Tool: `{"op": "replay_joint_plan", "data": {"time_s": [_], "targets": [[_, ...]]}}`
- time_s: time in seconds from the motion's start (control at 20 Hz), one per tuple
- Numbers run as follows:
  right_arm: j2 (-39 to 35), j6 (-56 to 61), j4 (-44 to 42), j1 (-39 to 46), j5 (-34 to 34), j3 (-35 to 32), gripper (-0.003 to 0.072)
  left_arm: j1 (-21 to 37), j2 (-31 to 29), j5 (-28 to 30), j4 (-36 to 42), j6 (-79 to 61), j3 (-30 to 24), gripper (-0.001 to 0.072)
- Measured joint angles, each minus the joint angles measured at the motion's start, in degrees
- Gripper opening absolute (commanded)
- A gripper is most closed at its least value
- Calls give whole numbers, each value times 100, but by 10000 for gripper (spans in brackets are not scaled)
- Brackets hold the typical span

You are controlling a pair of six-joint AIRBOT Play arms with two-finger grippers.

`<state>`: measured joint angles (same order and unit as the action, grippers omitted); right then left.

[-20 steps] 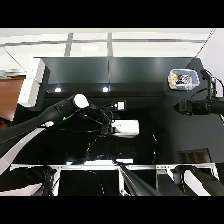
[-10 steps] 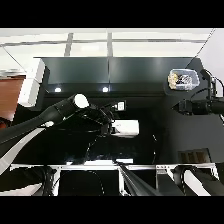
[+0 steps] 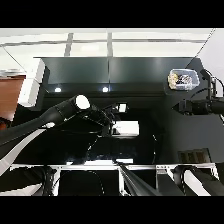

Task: Fold the box and place the chain.

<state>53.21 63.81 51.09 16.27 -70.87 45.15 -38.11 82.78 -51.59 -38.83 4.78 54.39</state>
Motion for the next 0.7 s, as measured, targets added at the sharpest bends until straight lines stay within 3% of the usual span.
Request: {"op": "replay_joint_plan", "data": {"time_s": [0.7], "targets": [[0, 26, 2, 0, 9, 0, 8, -203, 0, 177, -341, 350, 4, 704]]}}
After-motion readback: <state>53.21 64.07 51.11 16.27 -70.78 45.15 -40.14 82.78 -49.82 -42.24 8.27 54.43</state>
